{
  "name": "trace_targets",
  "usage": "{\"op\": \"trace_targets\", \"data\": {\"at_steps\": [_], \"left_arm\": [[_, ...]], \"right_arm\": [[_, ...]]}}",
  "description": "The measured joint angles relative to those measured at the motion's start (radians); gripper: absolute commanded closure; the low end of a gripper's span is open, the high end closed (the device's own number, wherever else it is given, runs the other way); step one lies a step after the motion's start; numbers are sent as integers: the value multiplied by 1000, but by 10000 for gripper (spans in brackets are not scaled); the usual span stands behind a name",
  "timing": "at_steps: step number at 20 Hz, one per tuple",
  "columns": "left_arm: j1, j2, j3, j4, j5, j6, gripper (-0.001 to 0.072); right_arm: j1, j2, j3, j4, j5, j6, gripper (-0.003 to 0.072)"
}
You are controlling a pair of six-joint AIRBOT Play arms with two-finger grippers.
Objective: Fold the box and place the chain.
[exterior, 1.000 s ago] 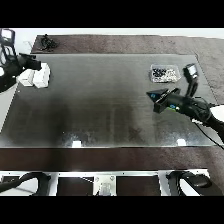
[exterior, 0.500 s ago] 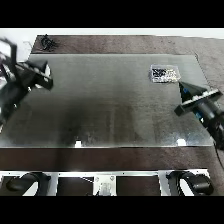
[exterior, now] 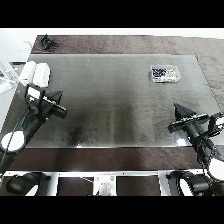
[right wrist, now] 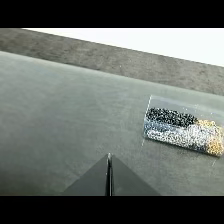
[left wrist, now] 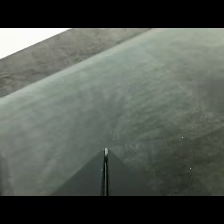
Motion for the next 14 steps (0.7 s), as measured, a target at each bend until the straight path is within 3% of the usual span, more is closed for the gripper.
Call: {"op": "trace_targets", "data": {"at_steps": [14], "left_arm": [[-11, 5, -20, -2, -86, 0, 690]], "right_arm": [[0, 10, -23, -2, -4, 0, 677]]}}
